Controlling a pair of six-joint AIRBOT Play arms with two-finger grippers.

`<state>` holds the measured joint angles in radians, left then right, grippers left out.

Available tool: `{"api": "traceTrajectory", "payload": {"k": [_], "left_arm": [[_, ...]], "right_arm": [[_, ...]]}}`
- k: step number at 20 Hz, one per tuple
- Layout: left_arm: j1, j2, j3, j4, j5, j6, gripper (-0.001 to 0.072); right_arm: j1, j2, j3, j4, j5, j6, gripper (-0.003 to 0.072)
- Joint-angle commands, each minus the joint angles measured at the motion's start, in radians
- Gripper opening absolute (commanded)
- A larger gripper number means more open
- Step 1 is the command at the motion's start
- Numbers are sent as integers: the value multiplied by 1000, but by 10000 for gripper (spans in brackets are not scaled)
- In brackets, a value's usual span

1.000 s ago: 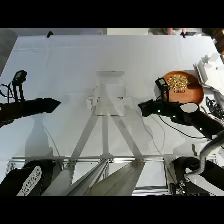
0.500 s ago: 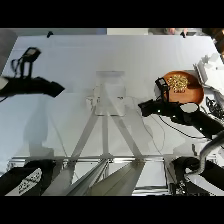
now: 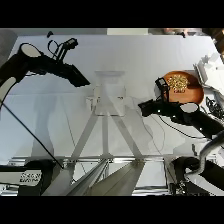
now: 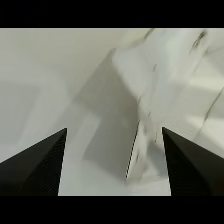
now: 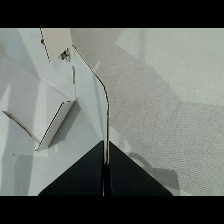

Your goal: Fold the box and place the chain.

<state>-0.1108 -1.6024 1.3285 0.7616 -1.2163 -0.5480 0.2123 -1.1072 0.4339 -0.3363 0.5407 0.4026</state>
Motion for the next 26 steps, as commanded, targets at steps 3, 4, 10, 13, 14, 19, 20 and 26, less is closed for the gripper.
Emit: {"api": "traceTrajectory", "payload": {"k": [3, 4, 10, 13, 14, 19, 20, 26], "left_arm": [[-18, -148, 39, -196, -53, 53, 650], [-27, -159, 39, -196, -53, 53, 650], [-98, -180, 39, -177, -8, 137, 631], [-137, -189, 39, -170, 37, 217, 630], [-147, -196, 39, -170, 33, 237, 628], [-152, -223, 39, -169, -13, 238, 288], [-151, -223, 39, -170, -19, 238, 94], [-150, -223, 39, -169, -82, 354, 10]], "right_arm": [[0, 0, 0, 0, 0, 0, 8], [0, 0, 0, 0, 0, 0, 8], [0, 0, 0, 0, 0, 0, 8], [0, 0, 0, 0, 0, 0, 8], [0, 0, 0, 0, 0, 0, 8], [0, 0, 0, 0, 0, 0, 8], [0, 0, 0, 0, 0, 0, 8], [0, 0, 0, 0, 0, 0, 8]]}}
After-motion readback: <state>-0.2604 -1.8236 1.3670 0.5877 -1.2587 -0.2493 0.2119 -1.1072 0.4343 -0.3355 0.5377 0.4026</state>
